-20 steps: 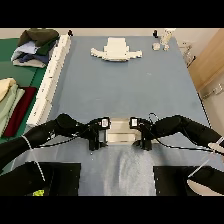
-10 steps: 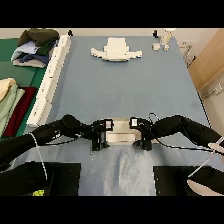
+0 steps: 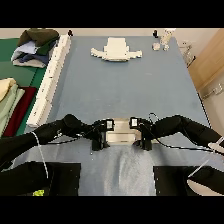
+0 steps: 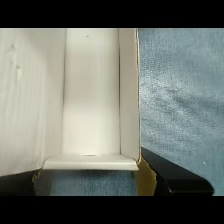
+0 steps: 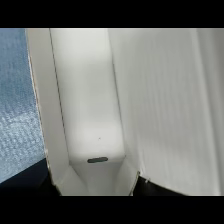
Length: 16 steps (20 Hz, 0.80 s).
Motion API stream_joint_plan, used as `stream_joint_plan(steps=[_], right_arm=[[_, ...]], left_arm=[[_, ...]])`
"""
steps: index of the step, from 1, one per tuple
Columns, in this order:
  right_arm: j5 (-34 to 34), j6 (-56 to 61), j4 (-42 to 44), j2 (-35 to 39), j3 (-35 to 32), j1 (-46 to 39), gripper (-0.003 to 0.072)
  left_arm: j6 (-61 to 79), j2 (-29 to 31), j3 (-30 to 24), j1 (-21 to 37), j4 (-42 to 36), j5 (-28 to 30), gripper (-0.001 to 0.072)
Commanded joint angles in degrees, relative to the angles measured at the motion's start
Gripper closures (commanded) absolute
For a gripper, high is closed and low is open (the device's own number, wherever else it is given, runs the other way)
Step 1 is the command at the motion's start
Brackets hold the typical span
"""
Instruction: Fold the box.
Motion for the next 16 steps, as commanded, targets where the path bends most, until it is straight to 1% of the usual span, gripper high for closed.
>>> stream_joint_plan(steps=[1, 3, 4, 5, 6, 16], right_arm=[[0.02, 0.02, 0.02, 0.0, -0.02, 0.04, 0.0214], [0.02, 0.02, 0.0, -0.02, -0.02, 0.04, 0.0214], [0.02, 0.02, 0.02, -0.02, -0.02, 0.04, 0.0214], [0.02, 0.02, 0.02, -0.02, -0.02, 0.04, 0.0214], [0.02, 0.0, 0.02, -0.02, -0.02, 0.04, 0.0214], [0.02, 0.02, 0.02, 0.0, -0.02, 0.04, 0.0214]], left_arm=[[-0.04, -0.04, 0.07, 0.0, 0.11, 0.02, 0.0012], [-0.04, -0.04, 0.07, 0.0, 0.11, 0.02, 0.0013], [-0.04, -0.04, 0.07, 0.0, 0.11, 0.02, 0.0098], [-0.02, -0.04, 0.07, 0.0, 0.13, 0.0, 0.0264], [-0.02, -0.04, 0.07, 0.0, 0.13, 0.0, 0.0288], [-0.04, -0.04, 0.07, 0.0, 0.07, 0.02, 0.0288]])
